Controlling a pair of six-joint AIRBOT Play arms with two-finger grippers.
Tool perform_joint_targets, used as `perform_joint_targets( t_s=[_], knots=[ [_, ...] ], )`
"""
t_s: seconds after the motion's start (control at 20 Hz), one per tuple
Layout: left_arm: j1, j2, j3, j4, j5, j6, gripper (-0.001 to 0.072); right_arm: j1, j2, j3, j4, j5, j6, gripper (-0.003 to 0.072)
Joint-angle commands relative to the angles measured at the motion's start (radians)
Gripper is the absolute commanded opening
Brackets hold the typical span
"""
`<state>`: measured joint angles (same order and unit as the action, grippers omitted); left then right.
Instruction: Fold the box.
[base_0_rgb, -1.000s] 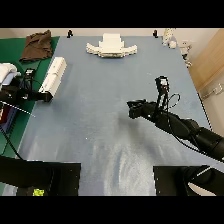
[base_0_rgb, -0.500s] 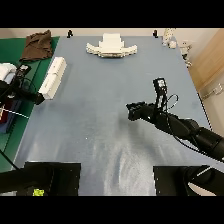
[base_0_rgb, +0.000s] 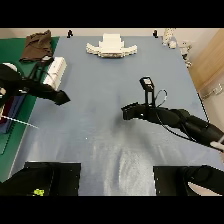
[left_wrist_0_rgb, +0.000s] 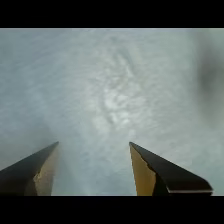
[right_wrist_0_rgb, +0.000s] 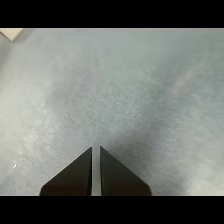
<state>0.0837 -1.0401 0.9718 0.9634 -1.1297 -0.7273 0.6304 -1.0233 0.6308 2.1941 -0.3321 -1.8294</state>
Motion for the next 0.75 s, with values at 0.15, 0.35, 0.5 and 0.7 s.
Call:
perform_joint_targets(
  t_s=[0.15, 0.35, 0.5, 0.7],
  knots=[
    [-0.42, -0.093, 0.0, -0.043, 0.147, -0.211, 0.0692, -0.008, -0.318, 0.27, -0.028, -0.294, 0.068, 0.0083],
    [-0.483, -0.15, 0.0, -0.043, 0.159, -0.216, 0.0692, -0.008, -0.355, 0.287, -0.018, -0.32, 0.068, 0.0084],
    [-0.483, -0.151, 0.0, -0.043, 0.141, -0.216, 0.0691, -0.008, -0.355, 0.287, -0.018, -0.321, 0.068, 0.0084],
    [-0.482, -0.151, 0.0, -0.043, 0.143, -0.216, 0.0692, -0.008, -0.355, 0.287, -0.018, -0.321, 0.068, 0.0084]
  ],
)
